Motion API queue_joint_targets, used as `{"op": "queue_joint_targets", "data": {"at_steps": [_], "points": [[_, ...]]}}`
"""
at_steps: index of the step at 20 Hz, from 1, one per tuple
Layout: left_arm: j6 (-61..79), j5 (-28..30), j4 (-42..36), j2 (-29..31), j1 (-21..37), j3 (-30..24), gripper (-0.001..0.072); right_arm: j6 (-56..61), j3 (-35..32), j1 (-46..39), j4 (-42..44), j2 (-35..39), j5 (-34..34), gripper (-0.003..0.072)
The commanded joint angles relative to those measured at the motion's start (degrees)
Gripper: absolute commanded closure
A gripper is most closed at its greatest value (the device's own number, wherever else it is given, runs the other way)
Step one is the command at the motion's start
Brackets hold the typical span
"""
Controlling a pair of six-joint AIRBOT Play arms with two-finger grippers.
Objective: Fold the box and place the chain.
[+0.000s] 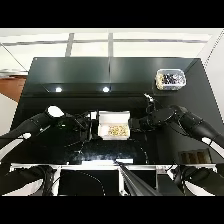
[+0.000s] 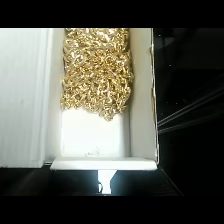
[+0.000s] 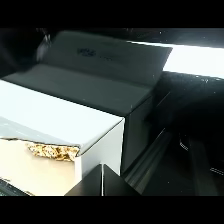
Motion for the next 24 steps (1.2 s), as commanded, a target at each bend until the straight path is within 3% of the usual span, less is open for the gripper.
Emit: {"op": "queue_joint_targets", "data": {"at_steps": [1, 6, 7, 9, 10, 13, 16, 17, 18, 19, 24], "points": [[0.13, -1.14, 0.37, -0.59, -0.46, 0.11, 0.001, 0.0, 0.0, 0.0, 0.04, -0.02, 0.0, 0.0667], [-1.4, 0.81, 0.15, -0.59, -0.46, 0.11, 0.0018, -0.02, 0.0, 0.0, 0.04, -0.02, -0.04, 0.0667], [-1.66, 1.33, 0.15, -0.59, -0.46, 0.11, 0.0061, -0.02, 0.0, -0.02, -0.02, -0.02, -0.31, 0.0666], [-1.62, 1.31, 0.22, -0.59, -0.46, 0.11, 0.0284, -0.35, 0.13, -0.68, -1.11, 0.17, -2.4, 0.0666], [-1.62, 1.31, 0.22, -0.59, -0.46, 0.11, 0.0319, -0.85, 0.35, -1.66, -2.27, 0.48, -4.55, 0.0666], [-1.62, 1.31, 0.22, -0.59, -0.46, 0.11, 0.032, -1.27, 1.31, -7.15, -7.54, 4.26, -9.55, 0.0666], [-1.62, 1.31, 0.24, -0.59, -0.46, 0.11, 0.0319, -6.4, 6.01, -12.07, -7.67, 8.66, -10.03, 0.0664], [-1.62, 1.31, 0.24, -0.59, -0.46, 0.11, 0.0319, -7.58, 8.72, -12.57, -7.69, 8.74, -10.01, 0.054], [-1.62, 1.31, 0.24, -0.59, -0.46, 0.11, 0.0319, -8.83, 10.88, -12.5, -7.65, 8.59, -9.11, 0.0195], [-1.62, 1.31, 0.24, -0.59, -0.46, 0.11, 0.0319, -10.58, 12.85, -12.13, -7.76, 8.31, -7.48, -0.0011], [-1.6, 1.31, 0.26, -0.59, -0.46, 0.11, 0.0319, -15.06, 21.31, -8.46, -7.65, 0.68, -0.61, -0.001]]}}
